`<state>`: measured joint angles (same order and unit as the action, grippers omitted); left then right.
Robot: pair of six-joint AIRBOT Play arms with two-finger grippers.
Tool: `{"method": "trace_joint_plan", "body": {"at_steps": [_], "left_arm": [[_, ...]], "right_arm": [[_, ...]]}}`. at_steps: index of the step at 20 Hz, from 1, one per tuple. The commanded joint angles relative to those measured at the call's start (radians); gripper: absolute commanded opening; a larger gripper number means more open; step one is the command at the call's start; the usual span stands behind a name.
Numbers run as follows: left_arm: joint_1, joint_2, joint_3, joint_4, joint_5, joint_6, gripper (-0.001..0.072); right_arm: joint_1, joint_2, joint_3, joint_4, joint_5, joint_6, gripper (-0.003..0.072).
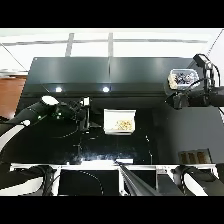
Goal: Fold the box and place the chain.
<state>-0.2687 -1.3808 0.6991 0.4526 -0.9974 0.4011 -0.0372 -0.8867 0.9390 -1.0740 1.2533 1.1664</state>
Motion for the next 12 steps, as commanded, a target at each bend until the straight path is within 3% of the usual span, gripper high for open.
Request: {"method": "trace_joint_plan", "body": {"at_steps": [1, 12], "left_arm": [[-0.031, -0.015, 0.012, 0.035, 0.013, -0.021, 0.0712], [-0.106, -0.016, 0.015, 0.088, 0.079, -0.079, 0.0708]], "right_arm": [[0.000, 0.000, 0.000, -0.002, -0.010, -0.001, 0.0442], [0.000, 0.000, 0.000, -0.008, -0.021, -0.012, 0.0442]]}}
